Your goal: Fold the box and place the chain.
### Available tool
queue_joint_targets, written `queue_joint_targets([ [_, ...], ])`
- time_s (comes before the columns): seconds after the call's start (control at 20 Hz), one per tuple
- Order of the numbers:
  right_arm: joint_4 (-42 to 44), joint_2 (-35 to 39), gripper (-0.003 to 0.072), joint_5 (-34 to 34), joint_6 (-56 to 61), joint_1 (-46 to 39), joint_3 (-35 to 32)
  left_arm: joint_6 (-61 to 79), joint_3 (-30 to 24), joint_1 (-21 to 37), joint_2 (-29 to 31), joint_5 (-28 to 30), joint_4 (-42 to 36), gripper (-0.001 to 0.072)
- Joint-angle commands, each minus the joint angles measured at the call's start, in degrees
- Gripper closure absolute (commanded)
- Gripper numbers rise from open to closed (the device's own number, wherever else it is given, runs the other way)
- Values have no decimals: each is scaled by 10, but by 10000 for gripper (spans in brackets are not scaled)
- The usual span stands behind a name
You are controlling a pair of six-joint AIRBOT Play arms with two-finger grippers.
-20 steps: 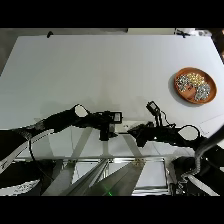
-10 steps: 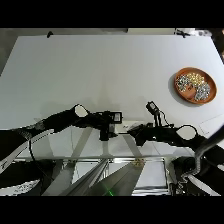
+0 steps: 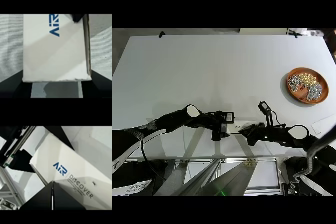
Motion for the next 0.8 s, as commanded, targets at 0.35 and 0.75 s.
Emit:
queue_joint_targets([
  [0.35,-256,121,681,29,281,0,126,2,0,0,0,0,1,559],
  [0.75,-759,119,681,414,651,0,245,2,4,7,0,23,10,560],
])
